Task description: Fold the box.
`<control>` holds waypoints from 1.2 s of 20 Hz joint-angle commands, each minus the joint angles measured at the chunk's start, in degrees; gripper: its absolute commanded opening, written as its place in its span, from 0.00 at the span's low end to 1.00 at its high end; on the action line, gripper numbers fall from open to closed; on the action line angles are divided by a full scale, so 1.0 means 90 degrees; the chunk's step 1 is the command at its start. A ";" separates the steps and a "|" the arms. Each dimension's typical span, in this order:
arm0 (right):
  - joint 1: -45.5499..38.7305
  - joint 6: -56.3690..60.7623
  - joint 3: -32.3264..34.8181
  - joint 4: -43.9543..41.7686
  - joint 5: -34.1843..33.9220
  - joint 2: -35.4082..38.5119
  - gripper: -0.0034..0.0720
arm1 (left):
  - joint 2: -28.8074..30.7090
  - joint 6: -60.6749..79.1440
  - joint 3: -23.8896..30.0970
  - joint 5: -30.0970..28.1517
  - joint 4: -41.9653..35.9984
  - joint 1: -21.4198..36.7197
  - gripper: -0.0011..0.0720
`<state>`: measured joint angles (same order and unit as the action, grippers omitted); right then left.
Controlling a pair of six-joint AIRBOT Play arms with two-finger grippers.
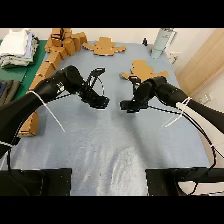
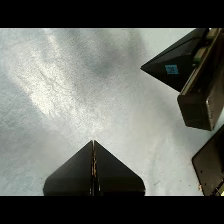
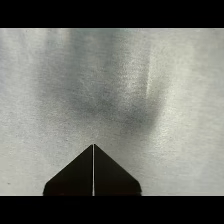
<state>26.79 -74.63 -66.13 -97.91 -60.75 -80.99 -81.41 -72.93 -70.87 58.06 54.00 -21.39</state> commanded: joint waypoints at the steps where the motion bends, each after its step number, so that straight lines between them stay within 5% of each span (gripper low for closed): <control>1: 0.0002 0.0002 -0.0005 -0.0002 0.0000 -0.0002 0.05 | -0.0002 0.0000 -0.0002 -0.0005 0.0000 -0.0002 0.03; 24: 0.0002 0.0005 -0.0005 -0.0010 0.0141 -0.0002 0.05 | -0.0002 0.0000 -0.0002 -0.0005 0.0000 -0.0002 0.03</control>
<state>26.81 -74.63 -66.13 -98.04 -60.49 -80.99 -81.41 -72.95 -70.87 58.00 54.02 -21.39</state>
